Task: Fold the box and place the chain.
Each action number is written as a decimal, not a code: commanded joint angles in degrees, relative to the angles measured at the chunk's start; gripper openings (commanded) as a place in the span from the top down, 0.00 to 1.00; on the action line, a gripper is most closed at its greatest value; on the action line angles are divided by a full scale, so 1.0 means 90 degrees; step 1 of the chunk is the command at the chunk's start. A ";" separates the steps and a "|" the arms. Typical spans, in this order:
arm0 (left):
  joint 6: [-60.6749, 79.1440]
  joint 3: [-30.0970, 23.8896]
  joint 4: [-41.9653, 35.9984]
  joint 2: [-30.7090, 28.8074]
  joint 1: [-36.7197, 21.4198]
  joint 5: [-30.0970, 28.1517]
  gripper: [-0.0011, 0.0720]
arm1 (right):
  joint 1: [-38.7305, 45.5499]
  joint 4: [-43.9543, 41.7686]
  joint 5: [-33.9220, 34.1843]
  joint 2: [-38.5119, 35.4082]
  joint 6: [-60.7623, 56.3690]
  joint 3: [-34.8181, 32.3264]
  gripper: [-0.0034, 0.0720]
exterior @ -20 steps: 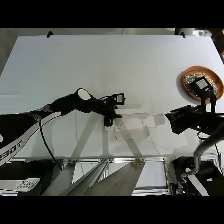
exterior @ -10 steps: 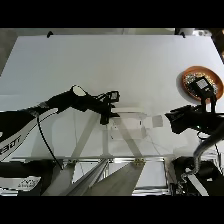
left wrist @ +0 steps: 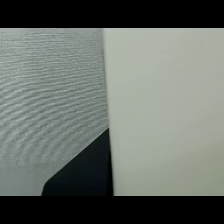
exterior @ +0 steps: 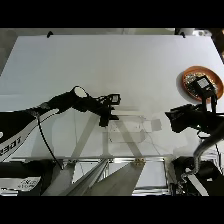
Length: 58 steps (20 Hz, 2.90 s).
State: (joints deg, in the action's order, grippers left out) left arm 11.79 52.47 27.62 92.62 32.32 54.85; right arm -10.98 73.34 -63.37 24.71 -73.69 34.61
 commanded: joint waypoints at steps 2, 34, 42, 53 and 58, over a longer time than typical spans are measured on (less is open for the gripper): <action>-0.0058 0.0000 0.0153 0.0005 0.0024 -0.0177 0.98 | 0.0005 0.0000 0.0015 -0.0005 0.0000 0.0002 0.60; -0.0194 0.0000 0.0177 0.0005 0.0165 0.0068 0.98 | 0.0005 0.0041 0.0146 -0.0005 0.0002 0.0002 0.60; -0.0194 0.0000 0.0136 0.0005 0.0165 -0.0714 0.98 | 0.0005 0.0044 0.0146 -0.0005 0.0002 0.0002 0.63; -0.0194 0.0000 0.0158 0.0005 0.0192 -0.0716 0.98 | 0.0005 0.0046 0.0189 -0.0005 0.0024 0.0002 0.63; -0.0192 0.0005 0.0335 0.0002 0.0192 -0.0406 0.98 | 0.0005 0.0046 0.0189 -0.0005 0.0024 0.0002 0.63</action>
State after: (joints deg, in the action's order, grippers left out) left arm 10.07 52.51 29.36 92.62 34.00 48.95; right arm -10.98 73.78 -61.65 24.73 -73.52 34.61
